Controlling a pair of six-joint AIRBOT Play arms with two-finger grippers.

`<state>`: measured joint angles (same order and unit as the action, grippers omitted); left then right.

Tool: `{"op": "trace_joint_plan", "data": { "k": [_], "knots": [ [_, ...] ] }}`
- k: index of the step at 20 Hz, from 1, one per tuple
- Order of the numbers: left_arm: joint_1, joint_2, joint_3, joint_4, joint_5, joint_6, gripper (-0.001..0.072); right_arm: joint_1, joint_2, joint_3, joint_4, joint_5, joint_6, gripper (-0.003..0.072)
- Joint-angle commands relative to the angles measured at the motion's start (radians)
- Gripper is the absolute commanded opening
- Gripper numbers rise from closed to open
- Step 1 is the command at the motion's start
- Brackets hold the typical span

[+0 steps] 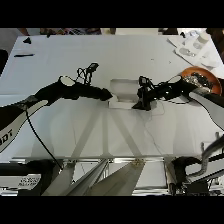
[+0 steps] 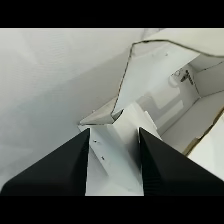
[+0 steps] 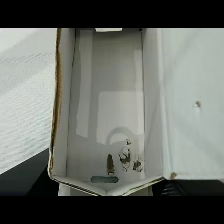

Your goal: Fold the box and place the chain.

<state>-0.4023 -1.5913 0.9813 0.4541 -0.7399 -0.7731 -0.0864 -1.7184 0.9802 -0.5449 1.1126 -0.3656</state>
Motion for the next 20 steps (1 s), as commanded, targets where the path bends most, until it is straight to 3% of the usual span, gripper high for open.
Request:
{"op": "trace_joint_plan", "data": {
  "k": [1, 9, 13, 17, 20],
  "knots": [
    [0.0, 0.033, 0.005, 0.051, 0.01, -0.017, 0.0352, 0.0, 0.0, 0.001, 0.0, -0.001, 0.001, 0.0403],
    [-0.043, 0.06, 0.015, 0.252, -0.008, -0.284, 0.0351, 0.0, 0.0, 0.001, 0.0, -0.001, 0.001, 0.0403],
    [-0.084, 0.059, 0.033, 0.44, -0.002, -0.472, 0.0349, 0.0, 0.0, 0.001, 0.0, -0.001, 0.001, 0.0403],
    [-0.116, 0.059, 0.103, 0.622, -0.021, -0.657, 0.0349, 0.0, 0.0, 0.001, 0.0, -0.001, 0.001, 0.0403],
    [-0.141, 0.036, 0.179, 0.732, -0.091, -0.778, 0.0345, 0.0, 0.0, 0.001, 0.0, -0.001, 0.001, 0.0403]
  ]
}}
